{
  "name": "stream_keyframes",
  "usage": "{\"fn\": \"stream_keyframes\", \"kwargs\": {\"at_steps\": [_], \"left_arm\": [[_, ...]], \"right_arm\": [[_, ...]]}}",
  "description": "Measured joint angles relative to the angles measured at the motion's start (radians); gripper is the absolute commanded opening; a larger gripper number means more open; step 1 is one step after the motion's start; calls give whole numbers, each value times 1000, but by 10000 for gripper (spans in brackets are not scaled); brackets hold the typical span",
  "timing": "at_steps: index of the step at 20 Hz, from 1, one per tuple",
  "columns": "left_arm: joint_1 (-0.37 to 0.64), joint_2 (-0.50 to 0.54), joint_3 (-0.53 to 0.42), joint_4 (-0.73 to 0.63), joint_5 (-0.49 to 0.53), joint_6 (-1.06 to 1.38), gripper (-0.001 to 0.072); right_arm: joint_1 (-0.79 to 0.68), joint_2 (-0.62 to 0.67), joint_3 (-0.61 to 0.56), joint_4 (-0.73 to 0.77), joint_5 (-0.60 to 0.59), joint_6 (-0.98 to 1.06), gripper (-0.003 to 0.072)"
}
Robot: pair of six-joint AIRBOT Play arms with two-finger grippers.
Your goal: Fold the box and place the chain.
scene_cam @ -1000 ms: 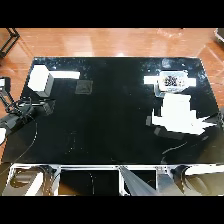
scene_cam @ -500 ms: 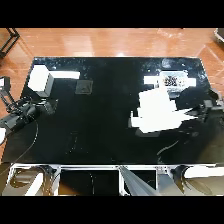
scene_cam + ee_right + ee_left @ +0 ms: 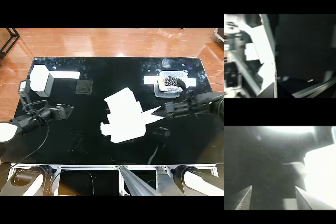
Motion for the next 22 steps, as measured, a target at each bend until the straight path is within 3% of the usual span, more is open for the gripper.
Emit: {"fn": "stream_keyframes", "kwargs": {"at_steps": [4,8,12,15,22], "left_arm": [[26,-162,34,-39,-92,23,632],[86,-352,57,-142,-231,207,632],[121,-535,68,-399,-391,600,632],[104,-661,116,-525,-443,792,632],[-35,-898,328,-455,-585,954,619]], "right_arm": [[198,216,-166,3,244,-5,19],[327,311,-255,-13,396,-9,19],[385,338,-282,-22,456,-1,18],[400,344,-287,-24,472,8,19],[408,347,-290,-25,483,23,18]]}}
